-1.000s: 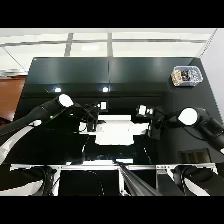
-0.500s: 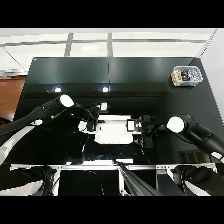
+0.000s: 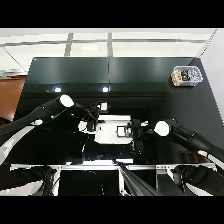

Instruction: Fold the box and place the chain.

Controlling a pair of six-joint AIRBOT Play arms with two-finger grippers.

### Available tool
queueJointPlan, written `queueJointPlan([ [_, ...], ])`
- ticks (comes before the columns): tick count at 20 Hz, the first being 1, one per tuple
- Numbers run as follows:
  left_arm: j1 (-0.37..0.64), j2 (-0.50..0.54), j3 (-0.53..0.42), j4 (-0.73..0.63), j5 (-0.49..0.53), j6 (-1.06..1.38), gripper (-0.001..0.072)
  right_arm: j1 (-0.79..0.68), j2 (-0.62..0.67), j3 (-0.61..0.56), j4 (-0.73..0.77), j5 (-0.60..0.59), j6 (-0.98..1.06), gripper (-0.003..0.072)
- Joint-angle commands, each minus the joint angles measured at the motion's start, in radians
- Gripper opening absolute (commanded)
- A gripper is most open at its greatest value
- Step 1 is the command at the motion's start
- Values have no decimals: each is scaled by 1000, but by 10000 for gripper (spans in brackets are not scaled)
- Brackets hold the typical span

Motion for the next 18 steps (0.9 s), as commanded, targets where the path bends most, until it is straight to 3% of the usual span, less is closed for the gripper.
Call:
queueJointPlan([
  [1, 0, -1, 1, 0, -4, -2, 25, 5, 12, 12, 39, -61, 16, 680],
  [4, 0, -1, 1, 0, -5, -2, 25, -35, 75, 13, -92, -65, 16, 680],
  [9, 0, -1, 1, -5, -16, -3, 25, -148, 84, 13, -54, -68, 26, 680],
  [12, 0, 0, 1, -4, -21, -3, 25, -158, 84, 13, 51, -53, -10, 679],
  [18, 0, 0, 1, -4, -21, -3, 25, -203, 62, 13, 106, -94, -54, 680],
])
